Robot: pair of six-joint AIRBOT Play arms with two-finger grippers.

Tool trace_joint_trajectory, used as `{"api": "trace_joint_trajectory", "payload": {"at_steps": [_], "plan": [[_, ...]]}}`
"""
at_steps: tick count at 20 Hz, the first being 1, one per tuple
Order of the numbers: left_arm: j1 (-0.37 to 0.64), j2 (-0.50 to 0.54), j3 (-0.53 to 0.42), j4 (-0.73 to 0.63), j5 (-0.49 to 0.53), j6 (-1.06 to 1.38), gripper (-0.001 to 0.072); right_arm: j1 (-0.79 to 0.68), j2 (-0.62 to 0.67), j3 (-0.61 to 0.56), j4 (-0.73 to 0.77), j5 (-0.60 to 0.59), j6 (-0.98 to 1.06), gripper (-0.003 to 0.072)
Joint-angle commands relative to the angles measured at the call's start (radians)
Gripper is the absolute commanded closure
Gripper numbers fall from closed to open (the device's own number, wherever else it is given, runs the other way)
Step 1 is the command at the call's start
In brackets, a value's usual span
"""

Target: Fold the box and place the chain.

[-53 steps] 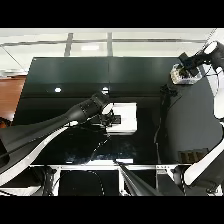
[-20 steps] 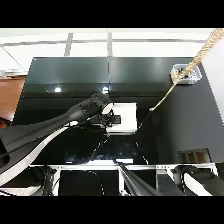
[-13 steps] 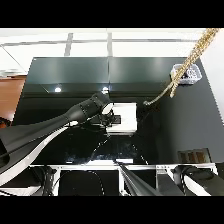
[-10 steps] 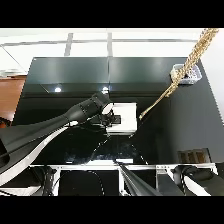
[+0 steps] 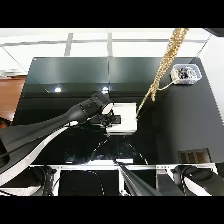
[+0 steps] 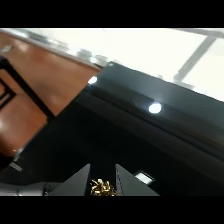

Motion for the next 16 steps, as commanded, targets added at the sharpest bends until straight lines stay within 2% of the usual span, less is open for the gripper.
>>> {"api": "trace_joint_trajectory", "payload": {"at_steps": [1,6,13,16], "plan": [[0.001,0.000,0.001,0.000,0.000,0.000,0.0682,0.019,-0.008,-0.009,0.025,-0.027,-0.006,0.0677],[0.001,0.000,0.001,0.000,0.000,0.000,0.0682,0.019,-0.015,-0.039,0.006,0.021,-0.006,0.0677],[0.001,0.000,0.001,0.000,0.000,0.000,0.0682,0.019,-0.013,-0.259,-0.004,0.097,0.000,0.0677],[0.001,0.000,0.001,0.000,0.000,0.000,0.0682,0.035,-0.013,-0.382,0.053,0.076,-0.001,0.0677]]}}
